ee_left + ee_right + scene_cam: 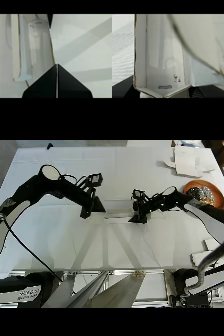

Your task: Fold the box and place the chain.

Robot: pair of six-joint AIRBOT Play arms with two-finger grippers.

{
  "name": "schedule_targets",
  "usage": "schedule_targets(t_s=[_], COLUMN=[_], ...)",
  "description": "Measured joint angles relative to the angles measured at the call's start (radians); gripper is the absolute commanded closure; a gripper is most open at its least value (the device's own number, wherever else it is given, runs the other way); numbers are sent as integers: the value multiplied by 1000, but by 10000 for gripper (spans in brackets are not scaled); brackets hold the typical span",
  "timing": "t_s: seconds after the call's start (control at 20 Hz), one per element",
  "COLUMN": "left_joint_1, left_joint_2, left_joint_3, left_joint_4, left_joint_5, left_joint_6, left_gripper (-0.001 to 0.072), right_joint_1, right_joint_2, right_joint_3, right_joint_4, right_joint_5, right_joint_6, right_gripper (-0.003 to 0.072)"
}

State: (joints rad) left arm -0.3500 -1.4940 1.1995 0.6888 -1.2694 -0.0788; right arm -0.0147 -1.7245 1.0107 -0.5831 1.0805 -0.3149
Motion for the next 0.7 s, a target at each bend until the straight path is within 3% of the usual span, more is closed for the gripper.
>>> schedule_targets(t_s=[0.4,0.7], left_joint_1=[-19,-23], left_joint_2=[-92,-174], left_joint_3=[0,0], left_joint_4=[-31,-62], left_joint_5=[431,507], left_joint_6=[-248,-391], left_gripper=[701,699], right_joint_1=[0,0], right_joint_2=[0,0], right_joint_3=[0,0], right_joint_4=[0,0], right_joint_5=[0,0], right_joint_6=[0,0], right_gripper=[169,169])
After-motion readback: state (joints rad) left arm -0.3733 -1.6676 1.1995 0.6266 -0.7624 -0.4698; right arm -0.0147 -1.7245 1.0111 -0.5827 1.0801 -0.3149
